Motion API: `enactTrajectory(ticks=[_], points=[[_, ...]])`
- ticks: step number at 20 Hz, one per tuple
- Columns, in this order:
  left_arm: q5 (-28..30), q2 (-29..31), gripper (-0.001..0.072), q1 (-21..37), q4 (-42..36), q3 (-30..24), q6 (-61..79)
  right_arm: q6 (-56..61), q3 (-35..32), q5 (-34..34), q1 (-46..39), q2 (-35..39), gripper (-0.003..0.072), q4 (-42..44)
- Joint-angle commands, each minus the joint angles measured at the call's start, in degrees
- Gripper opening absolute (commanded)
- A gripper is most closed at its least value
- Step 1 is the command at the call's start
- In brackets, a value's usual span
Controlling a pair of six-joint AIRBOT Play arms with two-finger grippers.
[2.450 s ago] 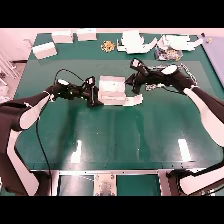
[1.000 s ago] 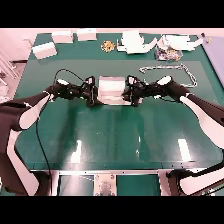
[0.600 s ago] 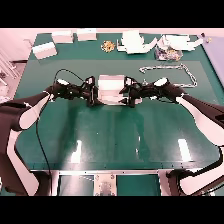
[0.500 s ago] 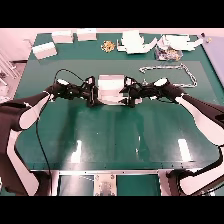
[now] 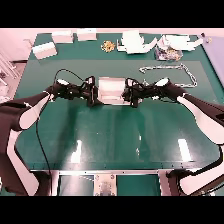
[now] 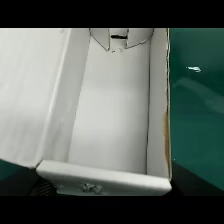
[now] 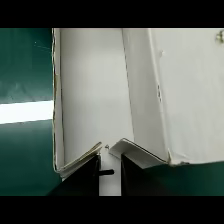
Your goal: Fold the box and place the chain.
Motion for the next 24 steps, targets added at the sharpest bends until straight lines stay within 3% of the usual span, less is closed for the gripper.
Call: enactTrajectory(ticks=[1,3,8,12,17,22,24], points=[[-0.13,0.0,0.0513,-0.02,0.07,-0.02,0.15,3.85,0.07,0.24,-1.7,0.61,0.0096,-2.34],[-0.13,0.0,0.0513,-0.02,0.07,-0.02,0.15,8.87,0.04,0.26,-2.99,1.68,0.0018,-4.79],[-0.11,0.0,0.0513,-0.02,0.07,-0.02,0.15,21.44,0.07,1.25,-4.17,11.54,0.0007,-4.31],[-0.07,0.0,0.0513,-0.02,0.07,-0.02,0.17,46.84,0.04,1.36,-6.54,18.32,0.0005,-10.23],[-0.07,0.0,0.0513,-0.02,0.07,-0.02,0.15,74.25,-3.67,3.72,-13.49,18.53,0.0004,-19.15],[-0.02,0.0,0.0513,-0.02,0.04,-0.02,0.17,79.01,-8.63,4.31,-17.62,16.98,0.0004,-19.3],[-0.02,0.0,0.0513,-0.02,0.04,-0.02,0.17,79.23,-8.96,4.11,-16.63,14.99,0.0004,-15.58]])
